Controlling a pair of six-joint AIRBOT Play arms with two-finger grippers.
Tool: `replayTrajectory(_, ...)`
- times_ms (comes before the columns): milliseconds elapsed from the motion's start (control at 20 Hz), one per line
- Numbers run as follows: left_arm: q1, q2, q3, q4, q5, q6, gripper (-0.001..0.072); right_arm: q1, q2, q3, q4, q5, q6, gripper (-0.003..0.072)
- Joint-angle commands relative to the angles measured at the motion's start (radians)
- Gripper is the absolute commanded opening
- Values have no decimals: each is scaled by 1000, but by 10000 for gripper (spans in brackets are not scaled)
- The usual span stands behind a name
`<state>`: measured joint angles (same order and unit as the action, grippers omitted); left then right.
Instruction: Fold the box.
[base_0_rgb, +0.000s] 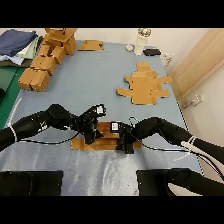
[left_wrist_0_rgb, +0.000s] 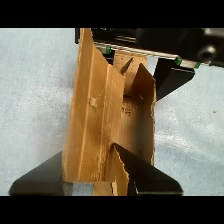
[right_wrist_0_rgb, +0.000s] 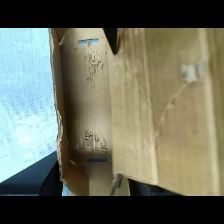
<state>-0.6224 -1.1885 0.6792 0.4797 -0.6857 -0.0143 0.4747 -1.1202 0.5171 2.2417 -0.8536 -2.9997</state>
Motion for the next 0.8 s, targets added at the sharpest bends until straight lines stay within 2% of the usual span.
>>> replayTrajectory(0,1,39,1,68,40,-53,360,1,0,0,0,-4,0,461)
replayTrajectory(50,2,60,1,136,55,-117,362,1,0,0,0,-4,0,461)
replayTrajectory(150,20,109,1,313,50,-338,504,1,0,0,0,-4,0,461)
replayTrajectory(200,34,135,1,393,39,-467,537,1,0,0,0,-5,0,461)
replayTrajectory(300,61,193,1,489,-45,-663,536,1,0,0,0,-5,0,461)
replayTrajectory(400,64,241,1,538,-189,-736,534,1,0,0,0,-5,0,461)
replayTrajectory(450,62,255,1,552,-263,-794,510,1,0,0,0,-6,0,461)
replayTrajectory(500,62,260,1,553,-354,-876,307,1,0,0,0,-10,0,461)
replayTrajectory(550,60,259,-2,544,-439,-967,2,1,0,0,0,-14,0,461)
replayTrajectory(650,45,256,-50,449,-493,-1160,10,1,0,0,0,-19,0,461)
replayTrajectory(750,2,253,-135,259,-474,-1196,10,1,0,0,0,-20,0,461)
